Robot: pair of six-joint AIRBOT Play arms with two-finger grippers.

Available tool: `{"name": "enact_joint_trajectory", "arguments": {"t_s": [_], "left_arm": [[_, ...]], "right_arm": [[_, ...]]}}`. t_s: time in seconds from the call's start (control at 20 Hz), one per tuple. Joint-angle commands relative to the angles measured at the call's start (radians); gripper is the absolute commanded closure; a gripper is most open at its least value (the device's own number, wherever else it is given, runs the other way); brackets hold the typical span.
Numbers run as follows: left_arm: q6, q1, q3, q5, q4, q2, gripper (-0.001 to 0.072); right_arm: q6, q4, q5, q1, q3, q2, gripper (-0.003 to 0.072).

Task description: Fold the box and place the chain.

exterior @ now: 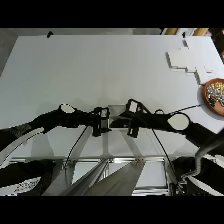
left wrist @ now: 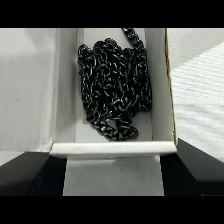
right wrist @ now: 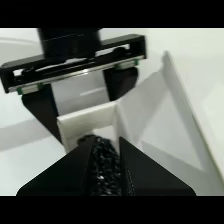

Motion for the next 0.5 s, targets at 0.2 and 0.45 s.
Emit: {"name": "enact_joint_trajectory", "arguments": {"t_s": [0.2,0.45], "left_arm": [[0.0,0.0,0.0,0.0,0.0,0.0,0.064],[0.0,0.0,0.0,0.0,0.0,0.0,0.064]], "right_arm": [[0.015,-0.273,0.316,-0.396,0.007,0.103,0.0507],[-0.059,-0.399,0.274,-0.447,-0.029,0.045,0.0496]]}}
